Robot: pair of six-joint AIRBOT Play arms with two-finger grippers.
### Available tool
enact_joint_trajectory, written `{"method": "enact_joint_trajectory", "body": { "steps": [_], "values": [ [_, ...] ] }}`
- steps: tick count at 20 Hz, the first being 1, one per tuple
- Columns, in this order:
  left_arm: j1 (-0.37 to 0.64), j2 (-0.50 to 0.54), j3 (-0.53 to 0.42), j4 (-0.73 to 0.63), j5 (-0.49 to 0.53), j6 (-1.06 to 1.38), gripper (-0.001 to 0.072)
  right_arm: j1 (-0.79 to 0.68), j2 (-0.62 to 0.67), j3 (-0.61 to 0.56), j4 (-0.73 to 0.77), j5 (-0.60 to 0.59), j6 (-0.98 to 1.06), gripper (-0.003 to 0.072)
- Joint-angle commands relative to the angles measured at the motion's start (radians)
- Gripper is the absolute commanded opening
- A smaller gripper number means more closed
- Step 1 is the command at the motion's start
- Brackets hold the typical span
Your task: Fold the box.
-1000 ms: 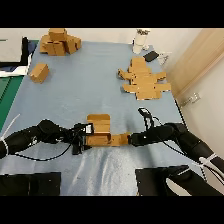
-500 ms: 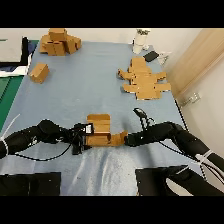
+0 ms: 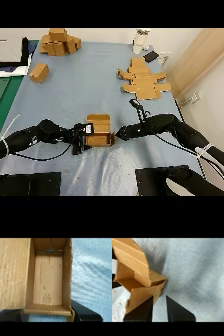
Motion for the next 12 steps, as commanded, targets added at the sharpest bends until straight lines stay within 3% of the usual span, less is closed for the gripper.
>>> {"method": "enact_joint_trajectory", "body": {
  "steps": [1, 7, 12],
  "values": [
    [0.001, 0.000, 0.000, 0.000, 0.000, 0.000, 0.0507, 0.005, 0.000, 0.019, 0.019, -0.014, 0.027, 0.0388],
    [0.001, 0.000, 0.000, 0.000, 0.000, 0.000, 0.0506, 0.201, -0.077, 0.039, -0.034, 0.084, 0.179, 0.0388],
    [0.001, 0.000, 0.000, 0.000, 0.000, 0.000, 0.0507, 0.402, -0.172, 0.212, -0.557, 0.074, 0.805, 0.0381]
  ]
}}
